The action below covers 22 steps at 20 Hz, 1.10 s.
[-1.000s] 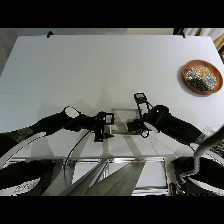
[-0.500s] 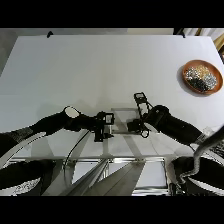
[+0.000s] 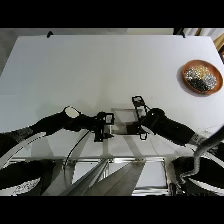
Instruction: Fold the box and place the chain.
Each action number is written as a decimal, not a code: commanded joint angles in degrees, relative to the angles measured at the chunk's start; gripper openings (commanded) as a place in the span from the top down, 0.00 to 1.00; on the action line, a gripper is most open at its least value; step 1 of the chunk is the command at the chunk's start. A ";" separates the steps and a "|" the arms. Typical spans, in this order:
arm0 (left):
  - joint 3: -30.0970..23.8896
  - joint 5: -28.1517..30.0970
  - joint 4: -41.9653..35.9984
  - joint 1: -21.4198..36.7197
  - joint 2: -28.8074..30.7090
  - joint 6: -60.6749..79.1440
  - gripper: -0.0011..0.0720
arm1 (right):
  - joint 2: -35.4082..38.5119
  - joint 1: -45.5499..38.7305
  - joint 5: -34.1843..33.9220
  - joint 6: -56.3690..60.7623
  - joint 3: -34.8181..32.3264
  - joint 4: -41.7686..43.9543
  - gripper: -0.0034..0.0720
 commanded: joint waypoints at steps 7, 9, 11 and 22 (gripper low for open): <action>0.00 0.02 -0.07 0.02 0.04 0.24 0.94 | -0.68 0.96 -0.04 -0.66 -0.13 -1.64 0.86; 0.00 0.02 -0.07 0.02 0.04 0.24 0.94 | -0.57 0.96 -0.02 -1.27 -0.13 -1.62 0.41; 0.00 0.02 -0.07 0.02 0.04 0.24 0.94 | 0.59 0.96 -0.04 -2.34 -0.02 -1.62 0.36; 0.00 0.00 -0.07 0.02 0.07 0.24 0.94 | 13.22 -2.29 11.82 -16.22 9.66 -2.05 0.21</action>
